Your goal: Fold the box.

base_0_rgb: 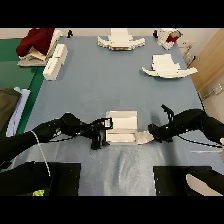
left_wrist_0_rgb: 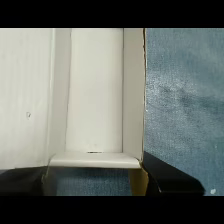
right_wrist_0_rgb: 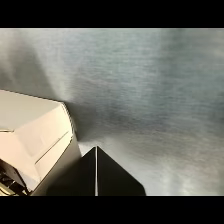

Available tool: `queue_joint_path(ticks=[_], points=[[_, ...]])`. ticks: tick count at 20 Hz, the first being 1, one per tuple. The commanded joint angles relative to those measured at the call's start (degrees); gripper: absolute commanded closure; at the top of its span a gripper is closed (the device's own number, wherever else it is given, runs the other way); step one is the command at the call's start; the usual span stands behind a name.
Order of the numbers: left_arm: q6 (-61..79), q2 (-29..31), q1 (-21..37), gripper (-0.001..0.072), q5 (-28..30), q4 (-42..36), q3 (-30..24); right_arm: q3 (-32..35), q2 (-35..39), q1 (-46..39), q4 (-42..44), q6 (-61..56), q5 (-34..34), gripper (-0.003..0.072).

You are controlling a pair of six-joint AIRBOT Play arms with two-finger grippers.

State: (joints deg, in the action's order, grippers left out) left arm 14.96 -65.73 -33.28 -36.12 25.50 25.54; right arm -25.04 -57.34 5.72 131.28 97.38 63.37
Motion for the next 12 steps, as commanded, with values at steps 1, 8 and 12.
queue_joint_path(ticks=[1, 8, 12], points=[[0.0, -0.04, 0.04, 0.0249, 0.0, 0.02, 0.07, -0.85, 2.43, 0.83, 0.83, 0.09, 0.94, 0.0684], [0.0, -0.04, 0.04, 0.0248, 0.02, 0.02, 0.07, -3.13, 8.72, 0.94, 1.27, -0.02, 3.13, 0.0451], [0.02, -0.04, 0.04, 0.0248, 0.0, 0.02, 0.07, -2.75, 7.02, 6.21, 1.49, -0.02, 0.44, 0.0283]])
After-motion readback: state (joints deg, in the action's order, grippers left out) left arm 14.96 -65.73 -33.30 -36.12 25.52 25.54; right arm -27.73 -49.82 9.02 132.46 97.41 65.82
